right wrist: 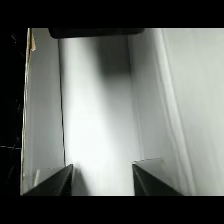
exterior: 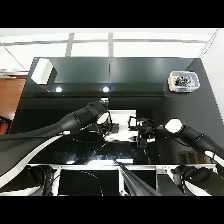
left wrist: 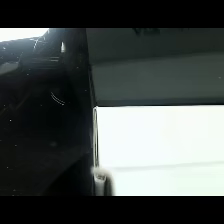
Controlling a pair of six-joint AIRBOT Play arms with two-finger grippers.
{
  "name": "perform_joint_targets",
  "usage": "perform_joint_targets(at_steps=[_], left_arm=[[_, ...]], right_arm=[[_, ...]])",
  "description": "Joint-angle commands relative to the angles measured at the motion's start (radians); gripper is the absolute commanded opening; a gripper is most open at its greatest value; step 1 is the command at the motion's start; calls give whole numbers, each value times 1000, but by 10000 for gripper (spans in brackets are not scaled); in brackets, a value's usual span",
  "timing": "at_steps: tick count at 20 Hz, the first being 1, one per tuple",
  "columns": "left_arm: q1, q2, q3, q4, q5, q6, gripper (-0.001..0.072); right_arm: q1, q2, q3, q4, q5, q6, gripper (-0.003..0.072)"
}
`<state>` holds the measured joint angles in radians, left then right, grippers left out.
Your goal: Fold the box and place the chain.
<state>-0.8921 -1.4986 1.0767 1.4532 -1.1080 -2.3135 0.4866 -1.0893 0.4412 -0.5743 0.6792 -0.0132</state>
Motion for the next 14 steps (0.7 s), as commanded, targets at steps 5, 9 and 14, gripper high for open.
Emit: perform_joint_targets(at_steps=[5,9,14], left_arm=[[0,0,0,1,-2,2,24],[1,0,0,-3,-5,2,24],[1,0,0,-3,-4,2,24]], right_arm=[[-59,57,25,-81,16,352,11],[-308,160,157,-366,294,975,11],[-662,187,106,-473,329,1494,11]])
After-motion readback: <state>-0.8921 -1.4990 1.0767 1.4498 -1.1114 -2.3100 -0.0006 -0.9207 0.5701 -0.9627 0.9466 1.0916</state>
